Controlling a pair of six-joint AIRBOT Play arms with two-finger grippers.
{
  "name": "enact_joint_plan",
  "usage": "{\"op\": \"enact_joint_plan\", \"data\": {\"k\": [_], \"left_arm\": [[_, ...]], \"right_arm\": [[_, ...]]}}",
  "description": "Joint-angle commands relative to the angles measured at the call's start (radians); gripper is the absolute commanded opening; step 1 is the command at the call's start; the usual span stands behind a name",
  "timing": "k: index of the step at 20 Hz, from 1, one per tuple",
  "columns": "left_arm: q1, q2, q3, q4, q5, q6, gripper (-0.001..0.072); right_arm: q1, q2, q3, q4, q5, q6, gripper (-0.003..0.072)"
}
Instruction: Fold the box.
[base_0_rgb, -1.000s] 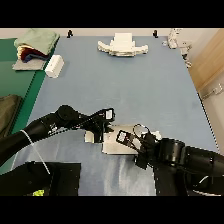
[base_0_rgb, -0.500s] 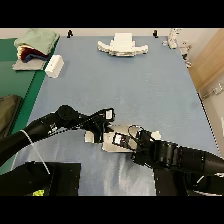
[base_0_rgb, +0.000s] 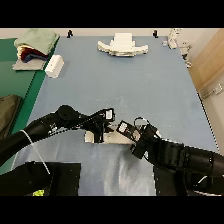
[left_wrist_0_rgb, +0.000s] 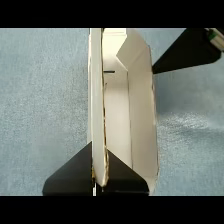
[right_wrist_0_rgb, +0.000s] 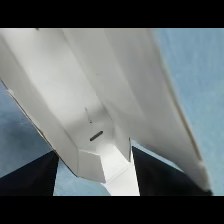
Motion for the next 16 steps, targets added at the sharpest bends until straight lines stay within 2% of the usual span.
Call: {"op": "enact_joint_plan", "data": {"k": [1,7,9,12,16], "left_arm": [[-0.001,0.000,0.001,0.000,0.000,0.000,0.0017],[-0.001,0.000,0.001,0.000,0.000,0.000,0.0017],[-0.001,0.000,0.001,0.000,0.000,0.000,0.0017],[-0.001,0.000,0.001,0.000,0.000,0.000,0.0017],[-0.001,0.000,0.001,0.000,0.000,0.000,0.0017]], "right_arm": [[0.000,0.006,0.002,-0.028,-0.040,0.119,0.0711],[-0.001,0.006,0.002,-0.028,-0.047,0.133,0.0712],[-0.018,0.010,0.002,-0.007,-0.010,0.045,0.0712],[-0.132,0.044,-0.013,0.146,0.069,-0.233,0.0713],[-0.378,0.081,-0.051,0.525,0.168,-0.840,0.0713]]}}
